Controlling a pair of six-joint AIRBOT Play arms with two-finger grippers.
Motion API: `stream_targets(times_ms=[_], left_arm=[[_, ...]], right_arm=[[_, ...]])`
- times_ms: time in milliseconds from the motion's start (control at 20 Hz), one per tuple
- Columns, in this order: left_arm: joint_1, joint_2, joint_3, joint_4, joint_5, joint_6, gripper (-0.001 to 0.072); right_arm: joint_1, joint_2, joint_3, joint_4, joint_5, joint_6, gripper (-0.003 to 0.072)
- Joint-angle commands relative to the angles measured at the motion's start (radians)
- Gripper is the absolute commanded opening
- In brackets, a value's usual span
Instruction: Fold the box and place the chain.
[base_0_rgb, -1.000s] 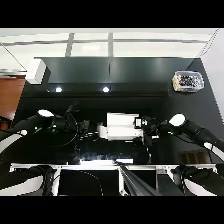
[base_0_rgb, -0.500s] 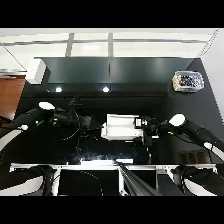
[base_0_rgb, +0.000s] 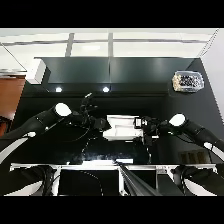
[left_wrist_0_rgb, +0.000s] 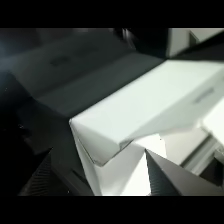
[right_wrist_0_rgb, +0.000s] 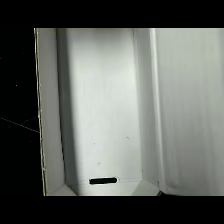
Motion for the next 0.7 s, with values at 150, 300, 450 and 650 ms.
stream_targets(times_ms=[150, 300, 450, 650], left_arm=[[-0.071, 0.005, 0.016, 0.09, 0.097, -0.176, 0.065], [-0.09, 0.005, 0.03, 0.135, 0.098, -0.225, 0.0646], [-0.149, 0.005, 0.076, 0.325, 0.098, -0.359, 0.0647], [-0.197, 0.005, 0.12, 0.517, 0.095, -0.508, 0.0647]], right_arm=[[0.001, 0.0, 0.0, 0.0, 0.0, 0.0, 0.0473], [0.001, 0.0, 0.0, 0.0, 0.0, 0.0, 0.0474], [0.001, 0.0, 0.0, 0.0, 0.0, 0.0, 0.0474], [0.001, 0.0, 0.0, 0.0, 0.0, 0.0, 0.0474]])
